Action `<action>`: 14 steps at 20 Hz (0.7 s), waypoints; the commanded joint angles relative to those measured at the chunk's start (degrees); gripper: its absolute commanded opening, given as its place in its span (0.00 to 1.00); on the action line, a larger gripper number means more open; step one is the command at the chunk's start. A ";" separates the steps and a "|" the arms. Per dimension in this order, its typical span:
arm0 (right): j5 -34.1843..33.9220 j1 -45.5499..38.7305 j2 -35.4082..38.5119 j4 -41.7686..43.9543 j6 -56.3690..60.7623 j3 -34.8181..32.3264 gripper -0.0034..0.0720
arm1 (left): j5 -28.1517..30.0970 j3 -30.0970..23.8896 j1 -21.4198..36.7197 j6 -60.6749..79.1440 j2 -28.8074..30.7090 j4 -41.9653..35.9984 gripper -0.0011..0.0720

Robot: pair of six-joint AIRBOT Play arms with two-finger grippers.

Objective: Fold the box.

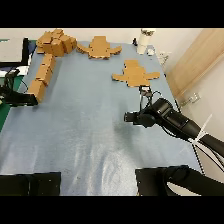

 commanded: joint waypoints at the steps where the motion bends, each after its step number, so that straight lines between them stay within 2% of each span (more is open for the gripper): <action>1: 0.02 -0.02 -0.02 0.11 -0.61 0.04 0.05 | -11.93 3.37 0.24 -2.08 2.97 -2.01 0.97; 2: 0.11 -0.02 -0.04 0.50 -1.33 0.07 0.05 | -14.78 3.78 -0.24 -2.05 3.63 -4.74 0.96; 3: 0.57 -0.04 -0.15 1.42 -2.62 0.07 0.05 | -17.14 3.85 -1.11 -2.05 4.33 -7.98 0.70; 4: 1.27 -0.24 -0.61 2.95 -4.24 0.26 0.05 | -18.88 3.89 -2.51 -1.79 4.81 -10.69 0.28; 5: 1.49 -0.70 -1.55 5.05 -6.40 1.01 0.05 | -19.91 3.91 -4.68 0.02 5.16 -12.68 0.03; 8: 1.42 -2.64 -6.82 11.76 -14.34 6.78 0.05 | -18.91 3.96 -14.91 -0.72 5.55 -13.31 0.03; 10: 1.09 -3.91 -11.17 14.88 -18.82 12.52 0.05 | -15.58 3.96 -23.63 -4.04 5.55 -12.87 0.03; 14: -4.66 -4.59 -20.55 16.81 -24.04 26.18 0.05 | -9.55 3.96 -37.44 -10.71 5.29 -11.87 0.03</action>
